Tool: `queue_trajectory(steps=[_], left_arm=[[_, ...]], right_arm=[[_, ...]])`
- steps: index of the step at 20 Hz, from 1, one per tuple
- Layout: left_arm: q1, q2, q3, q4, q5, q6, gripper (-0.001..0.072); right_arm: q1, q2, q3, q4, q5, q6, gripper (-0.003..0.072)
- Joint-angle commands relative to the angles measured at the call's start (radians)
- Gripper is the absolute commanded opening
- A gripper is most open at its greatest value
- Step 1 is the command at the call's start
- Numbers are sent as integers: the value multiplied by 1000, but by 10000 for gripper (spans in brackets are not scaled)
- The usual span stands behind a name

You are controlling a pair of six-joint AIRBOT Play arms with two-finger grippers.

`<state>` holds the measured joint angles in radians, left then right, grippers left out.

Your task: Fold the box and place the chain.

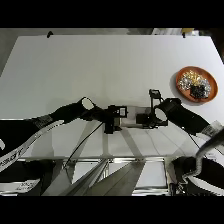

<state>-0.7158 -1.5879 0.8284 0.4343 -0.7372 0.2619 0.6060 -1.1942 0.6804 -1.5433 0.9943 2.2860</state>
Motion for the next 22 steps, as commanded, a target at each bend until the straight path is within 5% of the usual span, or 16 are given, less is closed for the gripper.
queue_trajectory(steps=[1,2,6,8,14,16,22], left_arm=[[1,0,1,1,0,0,390],[1,0,0,1,0,1,390],[1,0,0,1,0,1,390],[1,0,0,1,0,1,390],[1,0,0,1,0,1,390],[1,0,0,1,0,1,390],[1,0,0,1,1,1,390]], right_arm=[[4,-7,1,2,-27,10,93],[4,-8,1,3,-27,10,27],[4,-8,1,2,-10,10,18],[4,-8,1,1,-11,10,138],[3,-6,1,-21,-6,10,160],[3,6,1,-33,16,3,293],[1,158,9,-83,200,-253,298]])
